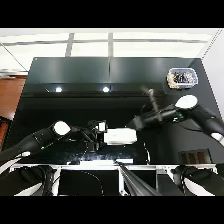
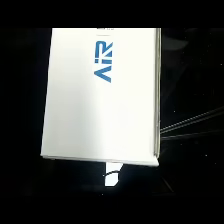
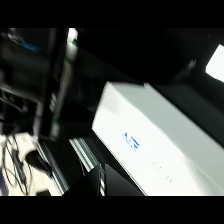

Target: Fold the box and place the chain.

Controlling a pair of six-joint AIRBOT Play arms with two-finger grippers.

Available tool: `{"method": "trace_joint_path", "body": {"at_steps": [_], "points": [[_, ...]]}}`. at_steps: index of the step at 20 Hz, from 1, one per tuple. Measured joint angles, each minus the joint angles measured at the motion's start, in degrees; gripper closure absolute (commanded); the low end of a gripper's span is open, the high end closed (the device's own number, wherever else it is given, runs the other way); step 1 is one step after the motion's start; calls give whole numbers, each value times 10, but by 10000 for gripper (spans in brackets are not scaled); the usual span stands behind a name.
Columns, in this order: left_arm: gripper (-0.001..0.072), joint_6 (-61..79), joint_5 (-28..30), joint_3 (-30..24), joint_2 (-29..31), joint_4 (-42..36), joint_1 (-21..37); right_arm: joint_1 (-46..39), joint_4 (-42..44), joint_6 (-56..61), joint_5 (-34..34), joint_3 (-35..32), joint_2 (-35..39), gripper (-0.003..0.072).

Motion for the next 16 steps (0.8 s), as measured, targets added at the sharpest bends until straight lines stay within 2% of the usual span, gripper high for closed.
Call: {"method": "trace_joint_path", "body": {"at_steps": [6, 10, 13, 16], "points": [[-4, -49, -7, 2, 54, 37, 7, -140, -6, 3, 51, 12, 88, 643], [1, -146, -70, 22, 103, 129, 19, -221, -16, 4, 67, 14, 107, 643], [2, -194, -95, 59, 97, 159, 10, -249, -19, 4, 64, 14, 111, 643], [3, -215, -101, 106, 53, 173, -11, -260, -23, 4, 63, 14, 113, 643]]}}
